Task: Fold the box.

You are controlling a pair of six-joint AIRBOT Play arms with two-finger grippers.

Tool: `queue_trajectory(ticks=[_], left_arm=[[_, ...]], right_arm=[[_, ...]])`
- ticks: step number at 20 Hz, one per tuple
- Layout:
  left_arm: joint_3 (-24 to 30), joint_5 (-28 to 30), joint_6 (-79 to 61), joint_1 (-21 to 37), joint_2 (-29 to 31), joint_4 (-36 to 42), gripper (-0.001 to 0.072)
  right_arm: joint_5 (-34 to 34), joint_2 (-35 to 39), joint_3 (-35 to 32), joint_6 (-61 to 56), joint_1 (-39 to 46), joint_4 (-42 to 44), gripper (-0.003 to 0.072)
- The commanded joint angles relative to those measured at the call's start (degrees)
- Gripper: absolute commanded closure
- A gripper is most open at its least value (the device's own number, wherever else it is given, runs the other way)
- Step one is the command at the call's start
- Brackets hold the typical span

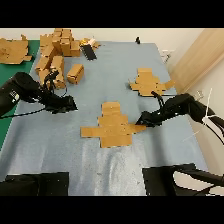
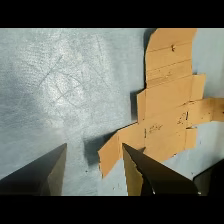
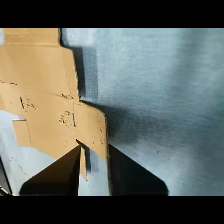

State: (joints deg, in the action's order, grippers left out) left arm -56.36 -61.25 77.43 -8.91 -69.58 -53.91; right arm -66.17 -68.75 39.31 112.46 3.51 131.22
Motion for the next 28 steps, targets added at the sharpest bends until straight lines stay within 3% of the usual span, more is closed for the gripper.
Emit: queue_trajectory(ticks=[1,6,10,11,12,16,20,28], left_arm=[[0.13,-0.92,-0.55,0.31,-0.09,0.79,0.0193],[0.13,-2.25,-0.61,0.31,-0.09,3.39,0.0193],[0.11,-5.92,-3.87,0.55,-1.79,7.74,0.0193],[0.11,-6.29,-5.09,0.59,-2.62,9.07,0.0193],[0.11,-6.43,-5.99,0.74,-3.45,10.34,0.0193],[0.00,-6.23,-10.12,2.62,-6.93,12.41,0.0193],[0.02,-6.23,-14.71,3.17,-9.29,12.35,0.0194],[1.29,-3.80,-17.68,1.66,-12.02,12.39,0.0194]], right_arm=[[3.48,0.52,-1.75,-0.57,-2.71,0.22,0.0420],[4.92,-0.50,-1.75,-0.11,-3.26,0.17,0.0428],[5.55,-1.92,-1.77,2.16,-6.25,1.33,0.0572],[6.03,-2.01,-1.75,3.80,-7.56,2.05,0.0650],[6.40,-2.01,-1.77,5.14,-8.81,3.10,0.0681],[8.96,-0.55,-3.63,12.72,-14.36,9.49,0.0684],[19.69,5.31,-11.17,19.32,-21.42,15.50,0.0684],[24.22,11.30,-13.14,24.94,-24.22,15.58,0.0684]])
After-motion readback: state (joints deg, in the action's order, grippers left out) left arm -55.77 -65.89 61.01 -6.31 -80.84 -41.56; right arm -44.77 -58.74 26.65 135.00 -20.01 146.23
